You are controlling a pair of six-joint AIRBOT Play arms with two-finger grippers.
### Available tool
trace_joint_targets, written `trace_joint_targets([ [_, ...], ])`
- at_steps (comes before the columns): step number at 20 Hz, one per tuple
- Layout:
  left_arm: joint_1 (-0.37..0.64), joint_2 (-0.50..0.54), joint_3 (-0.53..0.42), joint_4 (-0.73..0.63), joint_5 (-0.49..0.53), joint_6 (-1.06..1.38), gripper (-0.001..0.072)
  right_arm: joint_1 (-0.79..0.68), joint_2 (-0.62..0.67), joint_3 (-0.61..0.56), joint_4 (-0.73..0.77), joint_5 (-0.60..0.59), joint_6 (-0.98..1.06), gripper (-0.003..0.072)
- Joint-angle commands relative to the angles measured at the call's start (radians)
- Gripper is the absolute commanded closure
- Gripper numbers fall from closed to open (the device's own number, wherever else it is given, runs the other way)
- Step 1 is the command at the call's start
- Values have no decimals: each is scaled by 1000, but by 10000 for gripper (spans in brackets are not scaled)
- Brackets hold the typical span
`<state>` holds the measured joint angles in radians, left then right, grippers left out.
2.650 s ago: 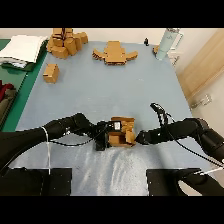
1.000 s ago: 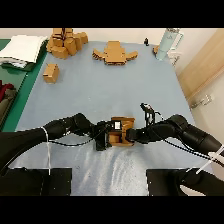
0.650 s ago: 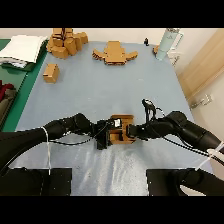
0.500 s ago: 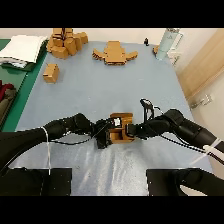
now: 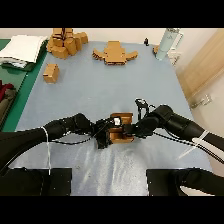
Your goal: Fold the box.
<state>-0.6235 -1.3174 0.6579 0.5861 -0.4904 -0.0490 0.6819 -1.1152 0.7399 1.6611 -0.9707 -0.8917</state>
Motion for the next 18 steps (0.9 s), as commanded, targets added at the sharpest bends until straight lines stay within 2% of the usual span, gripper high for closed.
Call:
trace_joint_targets([
  [1, 1, 0, 0, 1, -1, -1, 118, 63, -29, 32, -126, -78, 121, 243],
  [9, 1, 0, 0, 1, 0, -1, 118, 106, -135, 138, -157, -109, 168, 243],
  [10, 1, 0, 0, 1, 0, -1, 118, 106, -153, 154, -170, -134, 168, 265],
  [12, 1, 0, 0, 1, 0, -1, 118, 106, -172, 164, -195, -179, 168, 364],
  [15, 1, 0, 0, 1, 0, -1, 118, 106, -174, 164, -243, -227, 166, 636],
  [16, 1, 0, 0, 1, 0, -1, 118, 106, -174, 164, -259, -235, 165, 681],
  [18, 1, 0, 0, 1, 0, -1, 118, 106, -174, 164, -262, -234, 144, 682],
])
